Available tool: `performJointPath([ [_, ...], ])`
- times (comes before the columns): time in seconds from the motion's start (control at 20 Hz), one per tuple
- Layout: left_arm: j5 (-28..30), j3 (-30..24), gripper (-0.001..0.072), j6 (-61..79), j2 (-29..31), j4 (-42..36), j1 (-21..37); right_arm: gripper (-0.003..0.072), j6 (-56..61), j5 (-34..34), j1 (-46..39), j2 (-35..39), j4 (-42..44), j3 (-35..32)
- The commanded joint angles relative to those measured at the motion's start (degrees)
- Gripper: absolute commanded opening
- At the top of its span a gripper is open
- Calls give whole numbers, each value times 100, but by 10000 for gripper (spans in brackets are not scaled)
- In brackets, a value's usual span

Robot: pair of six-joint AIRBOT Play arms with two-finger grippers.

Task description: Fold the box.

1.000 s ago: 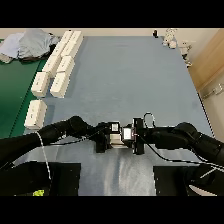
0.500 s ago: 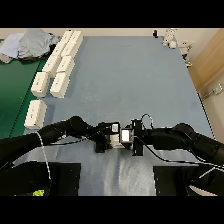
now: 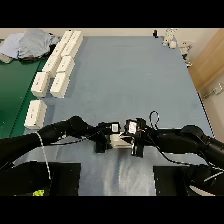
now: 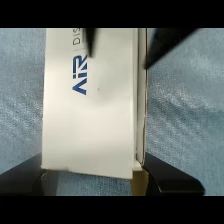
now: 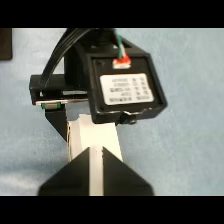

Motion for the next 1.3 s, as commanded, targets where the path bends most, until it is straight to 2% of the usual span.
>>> performJointPath([
  [0.0,4,2,419,0,2,0,0,16,938,289,2,72,326,-177],
  [0.15,4,2,419,-2,2,0,-2,4,929,911,4,109,1121,-573],
  [0.45,4,2,419,0,2,0,0,4,1333,1572,210,111,1246,-1012],
  [1.25,4,2,419,0,2,0,0,4,1486,1860,393,63,1224,-1585],
])
